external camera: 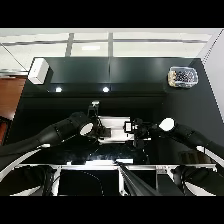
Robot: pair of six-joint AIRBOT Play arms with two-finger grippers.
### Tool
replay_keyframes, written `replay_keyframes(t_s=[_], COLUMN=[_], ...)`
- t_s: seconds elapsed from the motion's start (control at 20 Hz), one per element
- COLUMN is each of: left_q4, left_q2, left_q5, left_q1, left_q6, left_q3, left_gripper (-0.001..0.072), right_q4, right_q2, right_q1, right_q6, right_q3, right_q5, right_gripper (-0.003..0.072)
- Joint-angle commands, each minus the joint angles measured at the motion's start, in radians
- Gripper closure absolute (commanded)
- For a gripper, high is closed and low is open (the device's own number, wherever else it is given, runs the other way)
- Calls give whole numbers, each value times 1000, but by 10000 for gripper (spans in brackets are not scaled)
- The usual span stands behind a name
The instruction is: Fold the box and place the chain.
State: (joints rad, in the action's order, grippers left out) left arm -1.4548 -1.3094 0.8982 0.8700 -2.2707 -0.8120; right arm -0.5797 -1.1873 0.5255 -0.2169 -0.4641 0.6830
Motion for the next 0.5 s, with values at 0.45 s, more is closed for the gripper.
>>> replay_keyframes(t_s=[0.45], left_q4=[-4], left_q2=[-40], left_q5=[33], left_q1=[10], left_q6=[-42], left_q3=[-39], left_gripper=[679], right_q4=[-15], right_q2=[26], right_q1=[-1], right_q6=[69], right_q3=[-3], right_q5=[1], right_gripper=[-34])
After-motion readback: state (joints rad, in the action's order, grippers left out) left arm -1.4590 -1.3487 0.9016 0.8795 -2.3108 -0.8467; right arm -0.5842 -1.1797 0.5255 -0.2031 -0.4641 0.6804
